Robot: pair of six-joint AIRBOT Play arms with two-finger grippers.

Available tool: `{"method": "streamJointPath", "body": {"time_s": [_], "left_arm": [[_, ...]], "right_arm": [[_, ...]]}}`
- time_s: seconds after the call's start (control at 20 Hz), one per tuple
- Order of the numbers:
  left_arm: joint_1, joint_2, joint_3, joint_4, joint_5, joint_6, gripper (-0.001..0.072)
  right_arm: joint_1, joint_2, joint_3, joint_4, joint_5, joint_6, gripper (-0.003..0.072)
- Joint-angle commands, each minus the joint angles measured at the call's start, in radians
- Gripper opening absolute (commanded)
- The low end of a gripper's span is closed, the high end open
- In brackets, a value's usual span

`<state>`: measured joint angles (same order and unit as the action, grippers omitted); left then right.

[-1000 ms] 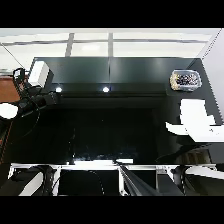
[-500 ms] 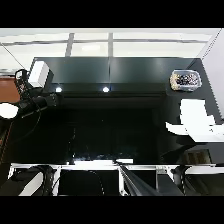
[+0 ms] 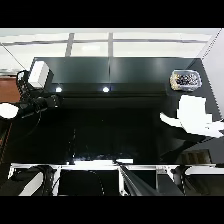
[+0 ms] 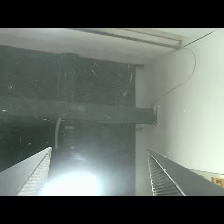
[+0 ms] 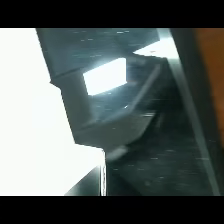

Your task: Fold the box and place the chain.

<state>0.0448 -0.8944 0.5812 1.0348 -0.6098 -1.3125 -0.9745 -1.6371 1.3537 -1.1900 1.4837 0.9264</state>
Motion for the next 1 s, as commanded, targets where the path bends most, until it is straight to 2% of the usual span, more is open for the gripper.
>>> {"method": "streamJointPath", "body": {"time_s": [0.0, 0.15, 0.3, 0.5, 0.6, 0.7, 0.8, 0.95], "left_arm": [[0.0, 0.0, 0.0, 0.001, -0.003, 0.0, 0.071], [0.0, -0.001, -0.001, 0.001, -0.049, 0.0, 0.0709], [0.0, -0.001, -0.002, 0.001, -0.103, 0.0, 0.071], [-0.018, -0.005, -0.002, -0.007, -0.22, 0.129, 0.0709], [-0.043, -0.01, -0.001, -0.012, -0.232, 0.139, 0.0709], [-0.077, -0.018, -0.001, -0.045, -0.196, 0.14, 0.0709], [-0.117, -0.043, 0.0, -0.134, -0.156, 0.144, 0.0709], [-0.145, -0.142, 0.014, -0.448, -0.18, 0.317, 0.0709]], "right_arm": [[0.007, 0.057, -0.063, 0.128, 0.017, -0.037, 0.0014], [0.031, 0.154, -0.192, 0.182, -0.024, -0.056, 0.0014], [0.089, 0.249, -0.348, 0.308, -0.051, -0.11, 0.0014], [0.255, 0.442, -0.566, 0.646, -0.193, -0.285, 0.0014], [0.369, 0.551, -0.678, 0.809, -0.268, -0.334, 0.0014], [0.526, 0.662, -0.806, 0.894, -0.417, -0.351, 0.0014], [0.708, 0.737, -0.918, 0.915, -0.608, -0.338, 0.0014], [0.988, 0.757, -1.019, 1.022, -0.88, -0.307, 0.0014]]}}
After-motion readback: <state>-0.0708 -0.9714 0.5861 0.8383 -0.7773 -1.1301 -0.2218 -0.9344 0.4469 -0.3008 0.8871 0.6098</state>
